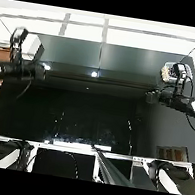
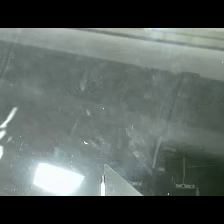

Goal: Fold the box and place the chain.

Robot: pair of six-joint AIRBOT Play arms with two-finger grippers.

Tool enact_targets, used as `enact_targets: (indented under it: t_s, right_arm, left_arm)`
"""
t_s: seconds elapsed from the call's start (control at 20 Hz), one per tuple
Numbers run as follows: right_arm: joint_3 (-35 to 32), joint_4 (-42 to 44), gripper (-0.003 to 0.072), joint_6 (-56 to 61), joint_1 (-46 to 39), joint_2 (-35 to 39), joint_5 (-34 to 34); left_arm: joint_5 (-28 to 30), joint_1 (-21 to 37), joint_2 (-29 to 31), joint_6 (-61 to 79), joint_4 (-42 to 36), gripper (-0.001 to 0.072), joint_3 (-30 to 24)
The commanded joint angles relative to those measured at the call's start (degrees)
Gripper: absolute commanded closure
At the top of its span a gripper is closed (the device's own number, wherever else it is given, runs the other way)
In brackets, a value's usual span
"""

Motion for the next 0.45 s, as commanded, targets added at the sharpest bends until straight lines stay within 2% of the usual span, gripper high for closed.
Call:
enact_targets:
  t_s: [0.0,0.4]
  right_arm:
    - [-0.7,-0.3,0.0665,-0.1,0.0,0.0,0.1]
    - [-0.7,-0.3,0.0665,-0.1,0.0,0.0,0.1]
  left_arm:
    - [1.8,-0.9,5.3,-0.5,1.3,0.0681,-8.5]
    - [1.9,-1.0,4.6,-0.5,1.3,0.0681,-8.5]
